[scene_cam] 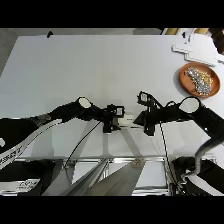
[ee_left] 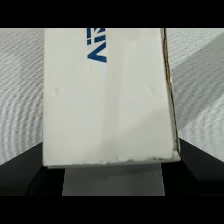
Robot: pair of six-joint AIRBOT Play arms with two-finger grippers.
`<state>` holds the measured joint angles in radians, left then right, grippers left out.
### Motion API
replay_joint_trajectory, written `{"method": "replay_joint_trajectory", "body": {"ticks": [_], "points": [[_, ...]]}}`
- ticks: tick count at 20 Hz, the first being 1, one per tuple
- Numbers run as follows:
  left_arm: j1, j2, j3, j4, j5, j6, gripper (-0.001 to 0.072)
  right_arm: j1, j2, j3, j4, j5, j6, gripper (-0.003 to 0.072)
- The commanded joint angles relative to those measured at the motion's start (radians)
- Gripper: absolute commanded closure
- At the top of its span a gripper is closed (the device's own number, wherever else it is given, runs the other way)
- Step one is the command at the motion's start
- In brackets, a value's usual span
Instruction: Fold the box and place the chain.
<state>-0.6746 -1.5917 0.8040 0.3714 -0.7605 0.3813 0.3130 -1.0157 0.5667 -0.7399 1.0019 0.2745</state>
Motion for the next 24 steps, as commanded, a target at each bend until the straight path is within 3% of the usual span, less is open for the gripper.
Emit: {"method": "replay_joint_trajectory", "body": {"ticks": [1, 24], "points": [[0.0, 0.0, 0.0, 0.0, 0.001, 0.0, 0.0459, 0.01, -0.014, 0.001, 0.003, 0.004, -0.014, 0.0665], [0.0, 0.0, 0.0, 0.0, 0.001, 0.0, 0.0459, 0.01, -0.08, -0.012, -0.099, -0.027, 0.017, 0.0665]]}}
